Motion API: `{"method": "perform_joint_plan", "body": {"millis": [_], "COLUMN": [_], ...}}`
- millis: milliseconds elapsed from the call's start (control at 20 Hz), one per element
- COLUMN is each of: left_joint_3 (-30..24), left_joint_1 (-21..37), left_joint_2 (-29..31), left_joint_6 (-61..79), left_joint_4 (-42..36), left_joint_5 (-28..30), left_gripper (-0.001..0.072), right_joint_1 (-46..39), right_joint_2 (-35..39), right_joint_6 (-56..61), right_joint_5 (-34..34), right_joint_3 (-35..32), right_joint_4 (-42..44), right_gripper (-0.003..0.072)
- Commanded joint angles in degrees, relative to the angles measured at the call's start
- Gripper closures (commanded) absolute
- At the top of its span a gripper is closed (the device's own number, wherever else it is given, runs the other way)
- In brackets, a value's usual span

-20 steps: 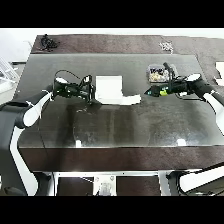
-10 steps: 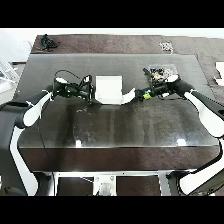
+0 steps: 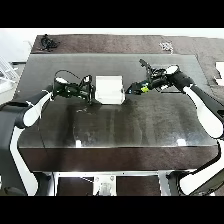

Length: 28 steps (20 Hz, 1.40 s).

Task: Fold the box and place the chain.

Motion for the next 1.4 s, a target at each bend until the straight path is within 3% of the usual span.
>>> {"method": "perform_joint_plan", "body": {"millis": [0, 200, 650, 1350], "left_joint_3": [0.02, 0.02, 0.02, 0.02], "left_joint_1": [0.04, 0.04, 0.04, 0.04], "left_joint_2": [0.04, 0.04, 0.02, 0.02], "left_joint_6": [0.0, 0.0, -0.04, -0.04], "left_joint_4": [0.0, 0.0, 0.0, 0.02], "left_joint_5": [0.02, 0.0, -0.13, -0.92], "left_gripper": [0.0184, 0.0184, 0.0184, 0.0184], "right_joint_1": [0.28, 0.83, 1.97, 7.76], "right_joint_2": [-0.07, -0.07, -0.28, -0.37], "right_joint_6": [2.16, 3.23, 4.33, 18.36], "right_joint_5": [0.81, 0.74, 0.33, -1.73], "right_joint_3": [0.48, 0.61, 1.57, 6.12], "right_joint_4": [-0.35, -0.63, -0.87, -12.46], "right_gripper": [0.0467, 0.0404, 0.0383, 0.0382]}}
